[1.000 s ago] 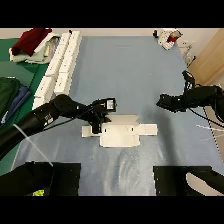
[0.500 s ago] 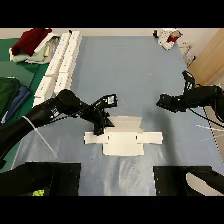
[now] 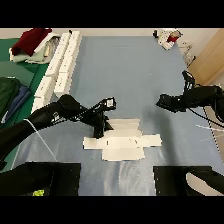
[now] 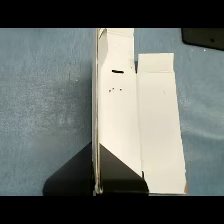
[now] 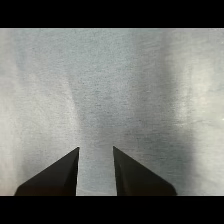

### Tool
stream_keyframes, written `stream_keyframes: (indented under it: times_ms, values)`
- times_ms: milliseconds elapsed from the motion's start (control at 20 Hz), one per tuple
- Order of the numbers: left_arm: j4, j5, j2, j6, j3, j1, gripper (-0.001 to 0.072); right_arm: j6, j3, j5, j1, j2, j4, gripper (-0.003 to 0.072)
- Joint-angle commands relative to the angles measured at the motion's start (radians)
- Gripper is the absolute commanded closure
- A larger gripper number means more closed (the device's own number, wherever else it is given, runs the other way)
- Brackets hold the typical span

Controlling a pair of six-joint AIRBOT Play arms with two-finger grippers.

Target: Fold the box.

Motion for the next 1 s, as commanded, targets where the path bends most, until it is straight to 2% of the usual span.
stream_keyframes:
  times_ms: [0,350,950]
  values:
    - [-0.007,0.028,0.011,0.007,-0.024,-0.023,0.0700,0.000,0.000,-0.003,0.000,0.000,0.000,0.0358]
    - [0.031,0.051,0.029,0.010,-0.029,-0.088,0.0700,0.000,0.000,-0.002,0.000,0.000,0.000,0.0358]
    - [0.038,0.026,0.045,0.003,-0.071,-0.088,0.0700,0.000,0.000,-0.003,0.000,0.000,0.000,0.0358]
